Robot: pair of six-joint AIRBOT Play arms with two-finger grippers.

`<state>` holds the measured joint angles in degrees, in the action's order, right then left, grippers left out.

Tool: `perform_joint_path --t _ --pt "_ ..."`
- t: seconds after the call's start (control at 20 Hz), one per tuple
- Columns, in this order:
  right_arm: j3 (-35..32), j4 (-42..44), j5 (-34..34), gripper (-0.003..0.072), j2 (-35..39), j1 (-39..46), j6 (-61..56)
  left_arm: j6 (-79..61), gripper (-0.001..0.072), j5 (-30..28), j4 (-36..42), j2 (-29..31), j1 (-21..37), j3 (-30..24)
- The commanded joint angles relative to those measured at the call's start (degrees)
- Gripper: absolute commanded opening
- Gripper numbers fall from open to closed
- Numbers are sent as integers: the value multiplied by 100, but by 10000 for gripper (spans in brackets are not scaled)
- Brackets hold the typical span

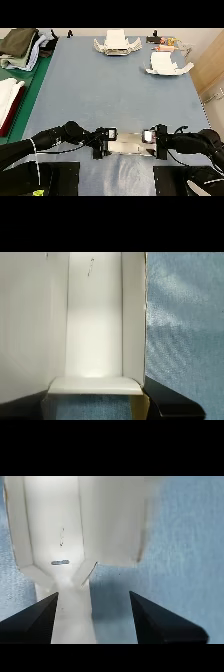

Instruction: Fold the box.

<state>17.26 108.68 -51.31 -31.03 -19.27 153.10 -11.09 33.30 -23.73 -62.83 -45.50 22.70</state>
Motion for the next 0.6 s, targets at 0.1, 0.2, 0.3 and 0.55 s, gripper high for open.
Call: perform_joint_path --t 0.1,0.2,0.3,0.55 --pt "4 -129 -372 711 791 0 -815 20 598 -28 13 2 0 4" --pt "4 -57 -369 711 1005 0 -1119 20 597 -28 13 2 0 4" --pt "4 280 -367 711 1222 0 -2020 20 597 -28 13 2 0 4" --pt "2 1794 -348 711 1333 -17 -5309 20 597 -28 13 2 0 4"
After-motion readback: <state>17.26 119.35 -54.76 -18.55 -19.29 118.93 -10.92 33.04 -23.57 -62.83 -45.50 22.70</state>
